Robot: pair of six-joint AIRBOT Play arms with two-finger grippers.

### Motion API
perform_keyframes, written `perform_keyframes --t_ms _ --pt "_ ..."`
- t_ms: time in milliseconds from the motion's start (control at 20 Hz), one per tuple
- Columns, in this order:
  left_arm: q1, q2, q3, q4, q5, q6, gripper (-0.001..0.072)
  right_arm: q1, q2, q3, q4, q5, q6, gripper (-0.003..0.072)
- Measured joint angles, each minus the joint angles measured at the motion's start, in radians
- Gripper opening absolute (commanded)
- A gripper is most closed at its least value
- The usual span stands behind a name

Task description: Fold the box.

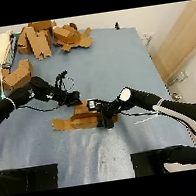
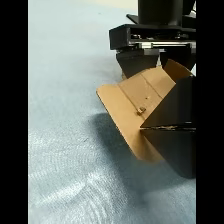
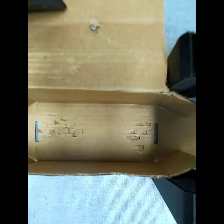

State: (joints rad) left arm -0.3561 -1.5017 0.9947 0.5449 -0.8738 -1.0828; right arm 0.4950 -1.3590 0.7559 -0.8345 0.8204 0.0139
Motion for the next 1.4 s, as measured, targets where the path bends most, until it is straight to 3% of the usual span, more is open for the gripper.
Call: perform_keyframes --t_ms 250,750,900,1100,1150,1200,1400 --pt "0.055 0.003 0.0 -0.059 0.007 0.124 0.0009 0.0 0.0 0.0 0.0 0.0 0.0 0.055" --pt "0.392 0.083 -0.049 -0.097 -0.13 0.937 0.0009 0.0 0.0 0.0 0.0 0.002 0.0 0.055" --pt "0.407 0.096 -0.055 -0.027 -0.181 1.091 0.0009 0.0 0.0 0.0 0.0 0.002 0.0 0.055" --pt "0.334 0.149 -0.086 0.088 -0.208 1.282 0.0025 0.0 0.0 0.0 0.0 0.002 0.0 0.055" --pt "0.315 0.159 -0.093 0.108 -0.212 1.32 0.0367 0.0 0.0 0.0 0.0 0.002 0.0 0.055" --pt "0.297 0.167 -0.098 0.124 -0.213 1.348 0.0651 0.0 0.0 0.0 0.0 0.002 0.0 0.055" --pt "0.233 0.179 -0.11 0.17 -0.229 1.374 0.0678 0.0 0.0 0.0 0.0 0.002 0.0 0.055"
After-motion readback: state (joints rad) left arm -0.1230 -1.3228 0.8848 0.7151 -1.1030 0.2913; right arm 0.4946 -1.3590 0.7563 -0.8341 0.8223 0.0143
